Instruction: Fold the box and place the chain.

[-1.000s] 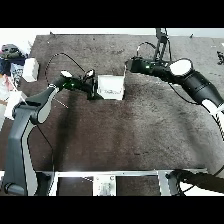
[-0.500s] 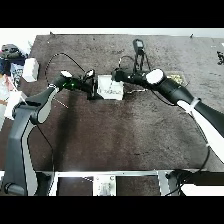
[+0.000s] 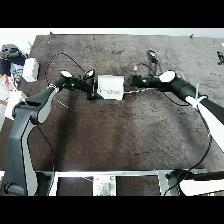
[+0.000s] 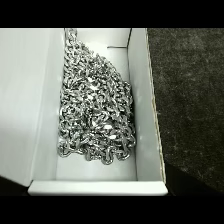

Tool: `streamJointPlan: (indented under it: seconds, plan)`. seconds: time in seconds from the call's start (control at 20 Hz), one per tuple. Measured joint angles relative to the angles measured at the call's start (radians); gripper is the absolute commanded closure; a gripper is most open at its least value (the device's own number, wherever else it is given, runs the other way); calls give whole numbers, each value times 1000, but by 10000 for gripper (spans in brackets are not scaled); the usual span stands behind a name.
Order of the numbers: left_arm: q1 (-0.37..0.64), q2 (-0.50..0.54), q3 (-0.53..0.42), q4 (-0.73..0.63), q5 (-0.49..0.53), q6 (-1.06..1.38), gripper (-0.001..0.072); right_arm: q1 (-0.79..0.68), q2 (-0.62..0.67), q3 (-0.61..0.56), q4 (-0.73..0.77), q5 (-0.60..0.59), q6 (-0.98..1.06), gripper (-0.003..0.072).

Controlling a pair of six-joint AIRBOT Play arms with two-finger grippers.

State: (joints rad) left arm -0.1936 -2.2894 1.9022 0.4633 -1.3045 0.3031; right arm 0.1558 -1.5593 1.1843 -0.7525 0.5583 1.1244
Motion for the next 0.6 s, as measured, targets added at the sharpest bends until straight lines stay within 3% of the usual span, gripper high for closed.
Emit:
streamJointPlan:
  seconds: [0.25, 0.6]
  plan:
    - [0, 0, 0, 0, 0, 0, 362, -175, -38, -28, -134, 27, 147, 361]
    - [0, 0, 0, 0, 0, 0, 362, -221, -119, 45, -366, 28, 350, 360]
